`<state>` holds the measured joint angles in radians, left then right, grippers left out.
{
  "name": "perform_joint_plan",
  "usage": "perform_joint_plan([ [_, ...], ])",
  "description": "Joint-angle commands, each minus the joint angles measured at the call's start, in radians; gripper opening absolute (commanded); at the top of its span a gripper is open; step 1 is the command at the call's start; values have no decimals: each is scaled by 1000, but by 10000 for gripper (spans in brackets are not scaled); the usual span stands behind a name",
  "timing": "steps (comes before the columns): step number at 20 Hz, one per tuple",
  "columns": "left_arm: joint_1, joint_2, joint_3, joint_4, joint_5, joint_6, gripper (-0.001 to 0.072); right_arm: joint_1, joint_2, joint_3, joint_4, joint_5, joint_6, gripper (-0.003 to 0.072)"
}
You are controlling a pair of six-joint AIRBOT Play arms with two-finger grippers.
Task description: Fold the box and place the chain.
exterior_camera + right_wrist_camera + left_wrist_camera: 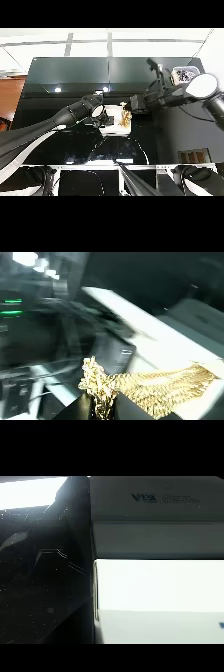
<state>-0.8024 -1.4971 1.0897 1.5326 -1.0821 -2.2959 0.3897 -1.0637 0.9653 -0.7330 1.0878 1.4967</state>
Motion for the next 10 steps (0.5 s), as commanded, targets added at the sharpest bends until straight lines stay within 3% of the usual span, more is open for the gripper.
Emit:
perform_joint_plan([
  [1, 0, 0, 0, 0, 1, -1, 28, 6, -21, -89, -4, -64, 0, 17],
  [3, 0, 0, 0, 0, 1, -1, 28, 10, -32, -90, -5, -71, 0, 20],
  [4, 0, 0, 0, 0, 2, -1, 28, 10, -33, -90, -5, -73, 0, 121],
  [5, 0, 0, 0, 0, 3, -1, 28, 10, -33, -90, -5, -69, 0, 273],
  [10, 0, 0, 0, 0, 5, -1, 28, -122, -6, -80, -123, 52, -1, 277],
])
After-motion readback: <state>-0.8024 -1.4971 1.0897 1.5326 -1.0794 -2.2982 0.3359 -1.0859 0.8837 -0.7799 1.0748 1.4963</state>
